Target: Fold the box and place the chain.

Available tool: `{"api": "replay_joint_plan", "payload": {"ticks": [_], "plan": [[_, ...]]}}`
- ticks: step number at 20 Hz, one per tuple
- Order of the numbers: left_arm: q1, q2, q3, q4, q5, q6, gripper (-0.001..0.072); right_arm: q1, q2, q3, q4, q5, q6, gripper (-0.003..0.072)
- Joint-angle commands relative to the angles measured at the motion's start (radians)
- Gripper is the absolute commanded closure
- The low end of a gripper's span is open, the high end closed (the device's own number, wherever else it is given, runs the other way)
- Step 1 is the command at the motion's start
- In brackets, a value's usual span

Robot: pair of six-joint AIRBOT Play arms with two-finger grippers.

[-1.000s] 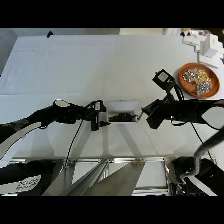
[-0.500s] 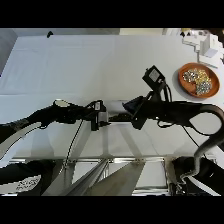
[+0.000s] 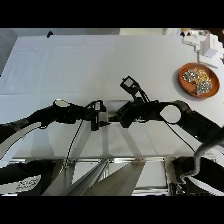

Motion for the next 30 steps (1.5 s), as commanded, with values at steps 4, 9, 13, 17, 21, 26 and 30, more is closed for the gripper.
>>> {"api": "replay_joint_plan", "payload": {"ticks": [4,9,13,17,21,26,30], "plan": [[0.001,0.000,0.001,0.000,0.000,0.000,0.0577,0.002,0.014,0.003,-0.005,0.015,0.001,0.0484],[0.001,0.000,0.000,0.000,0.000,0.000,0.0577,-0.019,0.192,0.005,-0.320,0.138,0.056,0.0486],[0.001,0.000,0.000,0.000,0.000,0.000,0.0577,-0.211,0.212,-0.002,-0.355,0.371,0.095,0.0488],[0.001,0.000,0.000,0.000,0.000,0.000,0.0577,-0.423,0.212,-0.065,-0.318,0.342,-0.198,0.0488],[0.001,0.000,0.001,0.000,0.000,0.000,0.0577,-0.498,0.172,-0.202,-0.028,0.309,-0.783,0.0408],[0.001,0.000,0.000,0.000,0.000,0.000,0.0577,-0.471,0.149,-0.290,0.023,0.206,-1.324,0.0393],[0.001,0.000,0.001,0.000,0.000,0.000,0.0577,-0.471,0.100,-0.290,0.214,0.140,-1.365,0.0393]]}}
